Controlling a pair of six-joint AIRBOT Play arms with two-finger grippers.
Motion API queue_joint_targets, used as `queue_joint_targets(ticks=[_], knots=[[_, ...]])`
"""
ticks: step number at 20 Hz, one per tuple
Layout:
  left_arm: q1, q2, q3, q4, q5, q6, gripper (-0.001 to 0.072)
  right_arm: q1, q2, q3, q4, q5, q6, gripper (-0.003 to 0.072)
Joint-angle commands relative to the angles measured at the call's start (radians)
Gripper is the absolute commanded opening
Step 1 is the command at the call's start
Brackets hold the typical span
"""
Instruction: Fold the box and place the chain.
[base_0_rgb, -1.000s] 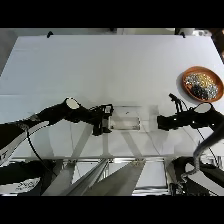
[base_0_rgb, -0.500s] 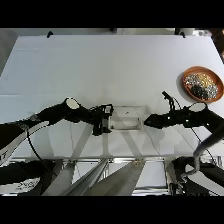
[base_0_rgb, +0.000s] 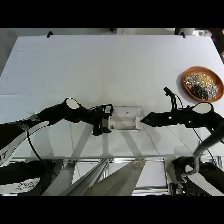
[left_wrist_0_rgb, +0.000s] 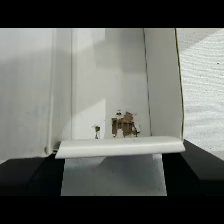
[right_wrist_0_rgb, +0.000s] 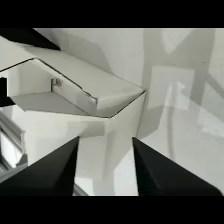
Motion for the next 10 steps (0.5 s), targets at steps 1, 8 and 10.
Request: queue_joint_targets(ticks=[1,8,10], knots=[[-0.001,0.001,-0.001,0.000,0.000,0.000,0.0391,0.069,0.008,0.000,-0.004,-0.054,0.000,0.0417],[-0.001,0.001,0.000,0.000,0.000,0.000,0.0391,0.208,0.008,0.012,-0.077,-0.170,0.066,0.0420],[-0.001,0.001,0.000,0.000,0.000,0.000,0.0391,0.237,0.008,0.028,-0.154,-0.190,0.145,0.0419]])
